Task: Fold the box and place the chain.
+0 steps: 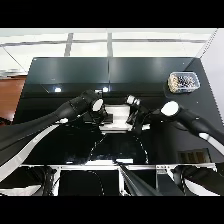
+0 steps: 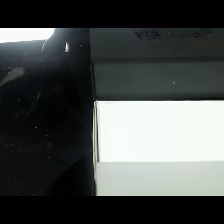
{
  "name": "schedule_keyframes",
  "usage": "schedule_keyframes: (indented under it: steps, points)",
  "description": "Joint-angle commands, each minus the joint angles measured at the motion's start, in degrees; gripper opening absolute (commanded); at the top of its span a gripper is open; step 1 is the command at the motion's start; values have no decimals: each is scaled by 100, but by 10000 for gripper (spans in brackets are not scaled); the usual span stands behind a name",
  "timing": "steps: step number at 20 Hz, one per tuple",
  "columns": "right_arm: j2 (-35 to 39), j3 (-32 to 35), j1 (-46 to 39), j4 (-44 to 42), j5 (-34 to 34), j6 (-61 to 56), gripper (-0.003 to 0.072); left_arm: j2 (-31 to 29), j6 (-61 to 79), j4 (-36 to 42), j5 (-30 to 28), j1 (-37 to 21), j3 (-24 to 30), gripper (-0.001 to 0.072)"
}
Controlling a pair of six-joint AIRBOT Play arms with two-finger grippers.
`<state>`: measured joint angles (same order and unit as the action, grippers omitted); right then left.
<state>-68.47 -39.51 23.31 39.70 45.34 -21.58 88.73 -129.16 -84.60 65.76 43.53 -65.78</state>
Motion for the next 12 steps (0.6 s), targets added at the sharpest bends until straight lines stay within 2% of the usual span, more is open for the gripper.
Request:
schedule_keyframes:
  steps: [1,3,5,7,8,10,12]
  points:
    - [710,-398,-726,1233,1119,-3021,12,0,11,-20,55,-4,-2,23]
    - [1014,-560,-1670,2020,1698,-4319,12,0,13,-20,55,-4,-2,22]
    - [979,-404,-2743,2358,1644,-5357,12,0,13,-22,48,-4,-2,23]
    - [914,151,-3668,1871,1204,-6369,12,0,11,-20,48,-4,-2,22]
    - [855,490,-3906,1257,1121,-6452,12,0,11,-20,50,-4,-2,22]
    - [605,922,-3807,417,1180,-5860,12,0,11,-20,48,-4,-2,23]
    - [175,1025,-3309,229,1318,-5558,12,0,13,-20,52,-4,-2,22]
